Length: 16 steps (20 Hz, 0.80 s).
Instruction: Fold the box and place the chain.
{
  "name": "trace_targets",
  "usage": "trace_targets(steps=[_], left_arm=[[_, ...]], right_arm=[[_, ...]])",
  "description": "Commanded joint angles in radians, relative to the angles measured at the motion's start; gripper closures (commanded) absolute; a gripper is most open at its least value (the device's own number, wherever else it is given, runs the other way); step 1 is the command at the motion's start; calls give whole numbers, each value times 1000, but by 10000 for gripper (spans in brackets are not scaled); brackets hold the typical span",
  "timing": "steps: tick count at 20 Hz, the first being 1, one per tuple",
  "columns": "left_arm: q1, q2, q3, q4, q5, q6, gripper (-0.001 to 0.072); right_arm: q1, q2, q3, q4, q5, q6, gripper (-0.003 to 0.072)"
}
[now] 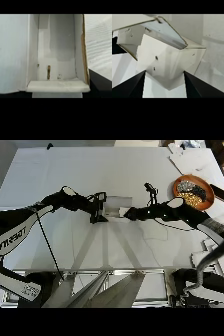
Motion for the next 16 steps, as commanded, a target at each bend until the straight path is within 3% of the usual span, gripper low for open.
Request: trace_targets(steps=[1,6,11,16], left_arm=[[-1,0,0,1,-3,2,433],[-1,0,0,1,-3,2,433],[-1,0,0,1,-3,2,433],[-1,0,0,1,-3,2,433]], right_arm=[[30,0,0,-57,-79,72,154],[111,0,0,-208,-179,214,157],[164,0,4,-462,-270,515,156],[173,13,13,-475,-271,554,156]])
